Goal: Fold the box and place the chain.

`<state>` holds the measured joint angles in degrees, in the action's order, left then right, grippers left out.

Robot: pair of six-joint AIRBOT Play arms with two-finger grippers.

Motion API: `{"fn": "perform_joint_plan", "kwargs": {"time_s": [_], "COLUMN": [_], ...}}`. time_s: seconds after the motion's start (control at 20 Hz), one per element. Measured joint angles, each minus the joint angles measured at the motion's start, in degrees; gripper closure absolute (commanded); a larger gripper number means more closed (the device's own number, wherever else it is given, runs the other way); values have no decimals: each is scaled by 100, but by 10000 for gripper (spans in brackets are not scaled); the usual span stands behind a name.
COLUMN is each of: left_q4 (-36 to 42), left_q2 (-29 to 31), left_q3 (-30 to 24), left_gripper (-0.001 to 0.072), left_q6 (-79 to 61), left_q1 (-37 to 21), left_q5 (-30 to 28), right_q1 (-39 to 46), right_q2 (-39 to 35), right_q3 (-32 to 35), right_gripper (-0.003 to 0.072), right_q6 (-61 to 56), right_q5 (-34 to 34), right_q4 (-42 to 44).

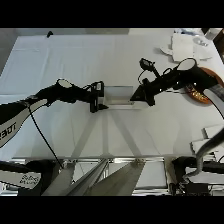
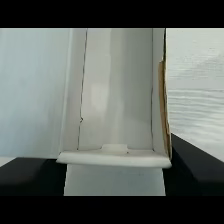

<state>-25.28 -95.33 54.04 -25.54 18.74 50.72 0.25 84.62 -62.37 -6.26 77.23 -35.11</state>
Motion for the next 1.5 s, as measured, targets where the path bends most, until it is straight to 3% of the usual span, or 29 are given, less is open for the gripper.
{"fn": "perform_joint_plan", "kwargs": {"time_s": [0.75,1.25,1.5], "left_q4": [-236,-267,-275], "left_q2": [15,15,17], "left_q3": [2,2,0], "left_gripper": [434,434,434], "left_q6": [9,7,2], "left_q1": [0,0,0], "left_q5": [-4,0,4], "right_q1": [7,254,273], "right_q2": [907,1322,1255], "right_q3": [0,-2,-7], "right_gripper": [682,680,676], "right_q6": [-278,-424,-424], "right_q5": [-2022,-2127,-1731], "right_q4": [1832,1880,1840]}}
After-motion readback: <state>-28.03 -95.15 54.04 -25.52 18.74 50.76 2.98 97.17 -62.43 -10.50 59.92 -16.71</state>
